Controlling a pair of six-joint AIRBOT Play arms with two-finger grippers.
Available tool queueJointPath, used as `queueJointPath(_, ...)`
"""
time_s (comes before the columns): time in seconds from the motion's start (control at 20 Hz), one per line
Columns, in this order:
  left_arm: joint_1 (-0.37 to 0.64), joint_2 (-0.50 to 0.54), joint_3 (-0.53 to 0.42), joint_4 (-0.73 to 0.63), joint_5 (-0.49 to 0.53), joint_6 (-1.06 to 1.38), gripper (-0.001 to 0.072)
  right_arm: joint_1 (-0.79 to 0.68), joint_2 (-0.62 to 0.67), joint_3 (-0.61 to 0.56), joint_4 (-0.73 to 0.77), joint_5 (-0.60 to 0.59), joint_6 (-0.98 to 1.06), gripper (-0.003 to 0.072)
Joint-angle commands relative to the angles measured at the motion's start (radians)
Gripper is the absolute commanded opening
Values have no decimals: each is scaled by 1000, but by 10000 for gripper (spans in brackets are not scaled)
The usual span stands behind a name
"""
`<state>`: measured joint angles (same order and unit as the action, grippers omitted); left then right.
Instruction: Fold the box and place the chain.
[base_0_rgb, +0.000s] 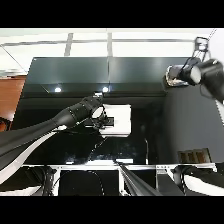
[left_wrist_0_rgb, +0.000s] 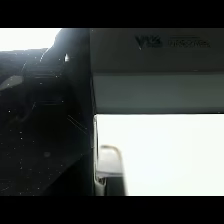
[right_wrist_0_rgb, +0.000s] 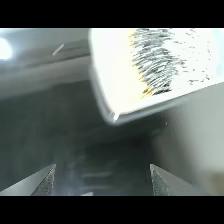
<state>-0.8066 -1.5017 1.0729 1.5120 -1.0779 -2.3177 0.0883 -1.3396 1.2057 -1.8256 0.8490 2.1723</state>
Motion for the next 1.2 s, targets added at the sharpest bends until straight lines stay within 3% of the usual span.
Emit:
queueJointPath(0.0,0,0,1,-3,3,0,24,-211,-270,283,344,124,35,720)
queueJointPath(0.15,0,0,1,-2,2,0,24,-254,-451,519,476,269,97,720)
queueJointPath(0.25,0,0,1,-3,2,0,24,-260,-507,586,496,263,163,617)
queueJointPath(0.6,0,0,1,-3,0,0,24,-273,-580,592,574,145,206,617)
queueJointPath(1.15,0,0,1,-6,0,0,24,-267,-639,593,595,136,161,617)
